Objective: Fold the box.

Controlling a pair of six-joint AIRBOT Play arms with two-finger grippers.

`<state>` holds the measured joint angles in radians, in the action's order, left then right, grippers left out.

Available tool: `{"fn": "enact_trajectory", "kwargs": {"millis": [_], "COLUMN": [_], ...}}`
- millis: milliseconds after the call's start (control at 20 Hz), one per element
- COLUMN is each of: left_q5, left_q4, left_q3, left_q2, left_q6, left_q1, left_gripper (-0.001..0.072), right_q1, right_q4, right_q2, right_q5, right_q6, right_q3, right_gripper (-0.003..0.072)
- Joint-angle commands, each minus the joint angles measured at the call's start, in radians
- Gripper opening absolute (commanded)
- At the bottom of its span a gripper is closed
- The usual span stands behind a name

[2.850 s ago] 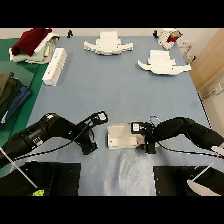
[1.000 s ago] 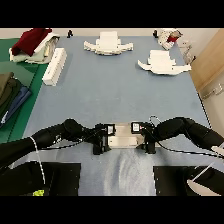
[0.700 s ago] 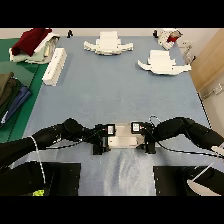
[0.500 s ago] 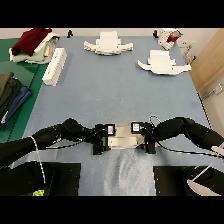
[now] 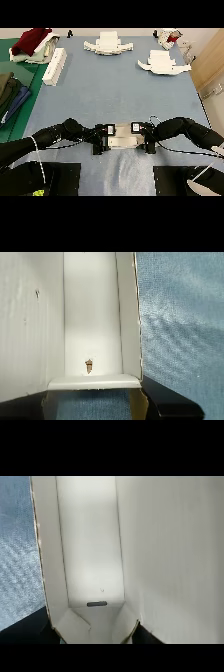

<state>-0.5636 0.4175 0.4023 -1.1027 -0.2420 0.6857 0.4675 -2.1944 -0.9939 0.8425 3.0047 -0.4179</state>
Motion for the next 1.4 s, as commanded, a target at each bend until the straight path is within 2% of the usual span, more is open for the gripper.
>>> {"fn": "enact_trajectory", "kwargs": {"millis": [0,650,700,750,850,1000,1150,1300,1350], "left_q5": [0.007,0.006,0.006,0.006,0.006,0.006,0.006,0.006,0.006], "left_q4": [-0.002,-0.002,-0.002,-0.002,-0.002,-0.002,-0.002,-0.002,-0.002], "left_q3": [0.001,0.001,0.001,0.001,0.001,0.001,0.001,0.001,0.001], "left_q2": [0.0,0.0,0.0,0.0,0.0,0.0,0.0,0.0,0.0], "left_q6": [0.0,0.0,0.0,0.0,0.0,0.0,0.0,0.0,0.0], "left_q1": [-0.001,-0.001,-0.001,-0.001,-0.001,-0.001,-0.001,-0.001,-0.001], "left_gripper": [0.0478,0.0478,0.0478,0.0478,0.0478,0.0478,0.0478,0.0478,0.0478], "right_q1": [0.001,0.001,0.001,0.001,0.001,0.001,0.001,0.001,0.001], "right_q4": [0.0,-0.002,-0.001,0.002,0.055,0.211,0.415,0.548,0.548], "right_q2": [0.0,-0.002,-0.002,0.0,0.022,0.106,0.219,0.338,0.367], "right_q5": [0.0,0.003,0.003,0.005,0.011,0.054,0.206,0.384,0.409], "right_q6": [-0.001,-0.004,-0.009,-0.028,-0.088,-0.249,-0.527,-1.022,-1.188], "right_q3": [0.0,0.0,-0.001,-0.002,-0.007,-0.015,-0.044,-0.106,-0.117], "right_gripper": [0.0512,0.0521,0.0576,0.072,0.0715,0.0716,0.0715,0.0702,0.0615]}}
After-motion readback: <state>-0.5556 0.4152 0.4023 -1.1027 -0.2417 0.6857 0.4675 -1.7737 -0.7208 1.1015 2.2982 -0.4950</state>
